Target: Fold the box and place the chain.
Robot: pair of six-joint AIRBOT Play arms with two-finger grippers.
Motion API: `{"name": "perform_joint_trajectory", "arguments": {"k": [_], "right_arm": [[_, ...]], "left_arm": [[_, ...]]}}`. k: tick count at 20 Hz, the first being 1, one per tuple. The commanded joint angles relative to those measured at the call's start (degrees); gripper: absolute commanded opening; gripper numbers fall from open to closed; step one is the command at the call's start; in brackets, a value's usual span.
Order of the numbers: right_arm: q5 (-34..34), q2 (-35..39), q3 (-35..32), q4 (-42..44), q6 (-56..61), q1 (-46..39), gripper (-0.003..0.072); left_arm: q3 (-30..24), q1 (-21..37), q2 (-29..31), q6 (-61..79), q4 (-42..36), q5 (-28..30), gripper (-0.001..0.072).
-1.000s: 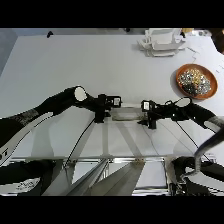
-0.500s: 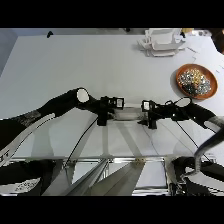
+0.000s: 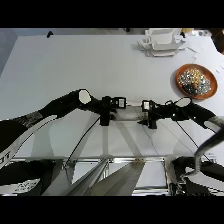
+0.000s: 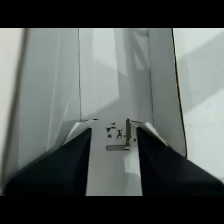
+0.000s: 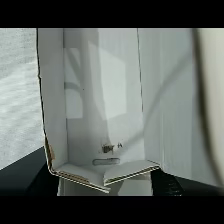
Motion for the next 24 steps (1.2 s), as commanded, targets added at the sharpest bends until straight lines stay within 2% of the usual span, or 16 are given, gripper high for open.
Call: {"name": "perform_joint_trajectory", "arguments": {"k": [1,2,6,7,9,10,12,14,16,18,21,24], "right_arm": [[0.0,0.0,0.0,0.0,0.0,0.0,0.0413],[0.1,0.0,0.0,0.0,0.0,0.0,0.0413],[0.0,0.0,0.0,0.0,0.0,0.0,0.0413],[0.0,0.0,0.0,0.0,0.0,0.0,0.0413],[0.0,0.0,0.0,0.0,0.0,0.0,0.0413],[0.0,0.0,0.0,0.0,0.0,0.0,0.0413],[0.0,0.0,0.0,0.0,0.0,0.0,0.0413],[0.0,0.0,0.0,0.0,0.0,0.0,0.0413],[0.0,0.0,0.0,0.0,0.0,0.0,0.0413],[0.0,0.0,0.0,0.0,0.0,0.0,0.0413],[0.0,0.0,0.0,0.0,0.0,0.0,0.0413],[0.0,0.0,0.0,0.0,0.0,0.0,0.0413]], "left_arm": [[0.0,-0.8,0.0,0.1,-1.6,-0.4,0.0421],[0.0,-1.0,0.0,-0.1,-1.8,-0.6,0.0442],[0.0,-1.1,0.2,-0.2,-1.7,-3.5,0.0434],[0.0,-1.0,0.6,-1.4,-1.5,-4.4,0.0351],[0.0,-0.3,2.9,-5.1,0.8,-6.6,0.0125],[0.0,0.2,4.5,-8.0,2.5,-7.8,0.0084],[0.0,1.9,8.8,-18.8,7.4,-9.9,0.0081],[0.0,4.2,14.0,-34.6,12.7,-11.4,0.0015],[0.0,7.1,19.0,-48.7,16.6,-13.3,0.0008],[0.0,10.4,21.5,-58.9,18.6,-15.5,0.0008],[-1.0,15.2,19.8,-73.1,18.8,-16.7,0.0008],[-3.3,17.7,14.5,-79.9,15.7,-16.0,0.0010]]}}
